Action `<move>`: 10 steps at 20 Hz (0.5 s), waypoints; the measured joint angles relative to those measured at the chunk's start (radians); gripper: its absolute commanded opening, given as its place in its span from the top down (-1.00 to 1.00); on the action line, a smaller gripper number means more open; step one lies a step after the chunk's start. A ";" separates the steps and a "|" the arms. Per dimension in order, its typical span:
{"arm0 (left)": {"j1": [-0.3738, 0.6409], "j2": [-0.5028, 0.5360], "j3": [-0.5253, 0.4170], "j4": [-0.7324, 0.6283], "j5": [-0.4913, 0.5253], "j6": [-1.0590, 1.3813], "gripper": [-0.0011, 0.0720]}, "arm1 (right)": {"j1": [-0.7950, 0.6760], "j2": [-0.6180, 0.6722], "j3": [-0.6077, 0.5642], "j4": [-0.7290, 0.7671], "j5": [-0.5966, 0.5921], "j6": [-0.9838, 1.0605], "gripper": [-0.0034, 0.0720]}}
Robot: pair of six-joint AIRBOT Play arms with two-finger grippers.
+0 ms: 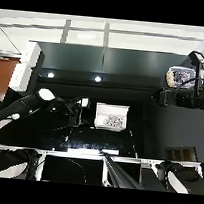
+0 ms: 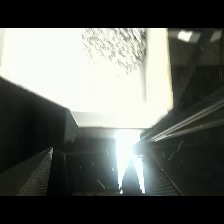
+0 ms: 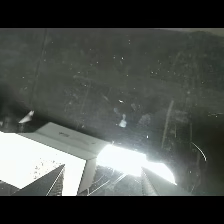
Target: Fold the box and place the chain.
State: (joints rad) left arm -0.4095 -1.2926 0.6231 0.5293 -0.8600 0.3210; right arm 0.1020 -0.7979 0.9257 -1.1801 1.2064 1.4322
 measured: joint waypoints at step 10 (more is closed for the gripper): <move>-0.036 -0.049 0.027 -0.038 -0.044 -0.008 -0.80 | 0.000 0.000 0.000 0.000 -0.014 0.000 -0.52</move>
State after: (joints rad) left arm -0.4454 -1.3418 0.6502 0.4915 -0.9043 0.3134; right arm 0.1020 -0.7979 0.9257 -1.1801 1.1923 1.4322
